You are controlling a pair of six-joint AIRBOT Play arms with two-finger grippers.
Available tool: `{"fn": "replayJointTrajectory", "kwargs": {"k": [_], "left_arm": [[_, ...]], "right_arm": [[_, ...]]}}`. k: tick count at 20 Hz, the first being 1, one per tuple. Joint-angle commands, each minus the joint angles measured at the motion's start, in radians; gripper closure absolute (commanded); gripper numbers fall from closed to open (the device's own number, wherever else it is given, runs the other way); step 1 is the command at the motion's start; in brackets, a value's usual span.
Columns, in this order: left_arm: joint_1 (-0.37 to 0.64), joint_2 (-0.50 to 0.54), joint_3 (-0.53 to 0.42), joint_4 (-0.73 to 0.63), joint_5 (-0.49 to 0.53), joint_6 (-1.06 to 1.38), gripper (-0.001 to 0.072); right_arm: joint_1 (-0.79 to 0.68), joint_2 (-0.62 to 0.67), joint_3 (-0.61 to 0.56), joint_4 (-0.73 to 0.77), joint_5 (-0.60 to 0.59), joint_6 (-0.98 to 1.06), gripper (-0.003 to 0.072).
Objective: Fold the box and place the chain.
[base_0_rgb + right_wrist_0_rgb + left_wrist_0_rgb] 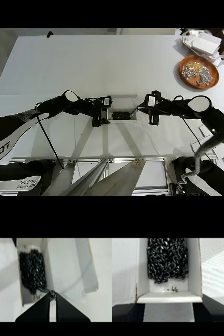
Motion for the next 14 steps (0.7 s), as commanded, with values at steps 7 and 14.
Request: {"fn": "replayJointTrajectory", "kwargs": {"k": [7, 14], "left_arm": [[0.0, 0.001, 0.0, 0.0, 0.0, 0.0, 0.0559], [0.0, 0.001, 0.0, 0.0, 0.0, 0.0, 0.0559]], "right_arm": [[0.206, -0.056, 0.0, 0.147, -0.25, 0.272, 0.0666], [0.216, -0.167, 0.0, 0.145, -0.185, 0.402, 0.0639]]}}
